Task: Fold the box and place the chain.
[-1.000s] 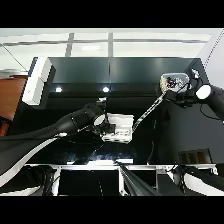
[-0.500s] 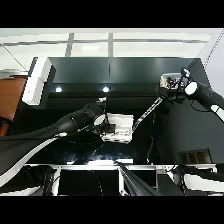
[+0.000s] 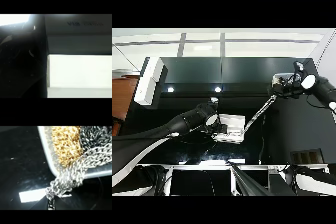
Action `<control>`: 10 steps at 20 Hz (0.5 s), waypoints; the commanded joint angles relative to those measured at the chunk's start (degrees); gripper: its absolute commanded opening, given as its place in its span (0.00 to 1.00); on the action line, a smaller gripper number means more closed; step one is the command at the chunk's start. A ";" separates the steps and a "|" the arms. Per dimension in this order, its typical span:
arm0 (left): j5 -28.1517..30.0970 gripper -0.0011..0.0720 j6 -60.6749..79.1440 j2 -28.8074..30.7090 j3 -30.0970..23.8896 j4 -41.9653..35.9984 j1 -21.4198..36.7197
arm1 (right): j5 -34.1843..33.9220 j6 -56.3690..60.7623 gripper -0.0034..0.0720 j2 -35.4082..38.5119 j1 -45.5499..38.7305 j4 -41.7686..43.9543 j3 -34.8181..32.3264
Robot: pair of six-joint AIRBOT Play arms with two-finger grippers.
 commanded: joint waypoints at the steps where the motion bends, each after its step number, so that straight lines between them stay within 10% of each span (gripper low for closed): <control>1: 0.07 0.06 0.00 0.00 -0.02 0.02 -0.04 | 4.94 -3.74 0.09 7.56 -0.59 -0.72 0.59; 10: 0.07 0.06 0.00 0.00 -0.02 0.02 -0.04 | 15.26 -10.03 0.09 39.08 -0.57 8.26 1.18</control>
